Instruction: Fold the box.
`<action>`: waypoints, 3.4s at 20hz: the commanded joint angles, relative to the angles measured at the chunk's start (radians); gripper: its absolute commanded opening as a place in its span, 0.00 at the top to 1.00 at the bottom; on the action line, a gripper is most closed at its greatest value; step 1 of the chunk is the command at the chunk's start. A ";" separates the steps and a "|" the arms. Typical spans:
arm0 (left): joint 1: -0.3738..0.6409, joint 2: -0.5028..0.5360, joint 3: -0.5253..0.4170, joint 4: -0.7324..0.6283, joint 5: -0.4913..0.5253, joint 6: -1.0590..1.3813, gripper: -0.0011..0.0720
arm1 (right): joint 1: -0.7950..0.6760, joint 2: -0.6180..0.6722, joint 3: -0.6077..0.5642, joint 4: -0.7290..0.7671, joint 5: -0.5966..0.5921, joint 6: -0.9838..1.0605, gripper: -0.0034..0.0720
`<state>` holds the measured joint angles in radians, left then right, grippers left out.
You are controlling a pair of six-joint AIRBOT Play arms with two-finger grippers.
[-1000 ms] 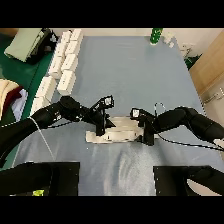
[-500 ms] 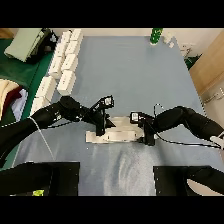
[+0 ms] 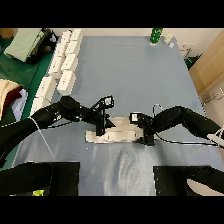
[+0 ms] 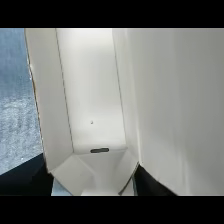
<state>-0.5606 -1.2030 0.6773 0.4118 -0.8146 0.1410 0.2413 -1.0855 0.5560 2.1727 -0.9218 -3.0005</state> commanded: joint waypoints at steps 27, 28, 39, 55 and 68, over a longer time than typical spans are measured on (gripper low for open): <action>0.000 0.000 0.001 0.000 0.000 0.000 0.97 | -0.018 0.043 -0.001 0.023 0.021 0.000 0.03; 0.000 0.000 0.001 0.000 0.000 0.000 0.97 | -0.012 0.039 -0.001 0.024 0.021 0.000 0.03; 0.000 0.000 0.001 0.000 0.000 0.000 0.97 | -0.010 0.017 -0.031 0.022 0.032 0.000 0.03; 0.000 0.000 0.001 0.000 0.000 0.000 0.97 | -0.004 0.002 0.000 0.034 0.043 0.000 0.03; 0.000 0.000 0.001 0.000 0.000 0.000 0.97 | 0.010 -0.042 -0.009 0.031 0.038 0.000 0.12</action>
<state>-0.5606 -1.2034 0.6773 0.4118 -0.8146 0.1410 0.2508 -1.1244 0.5518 2.2063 -0.8810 -3.0013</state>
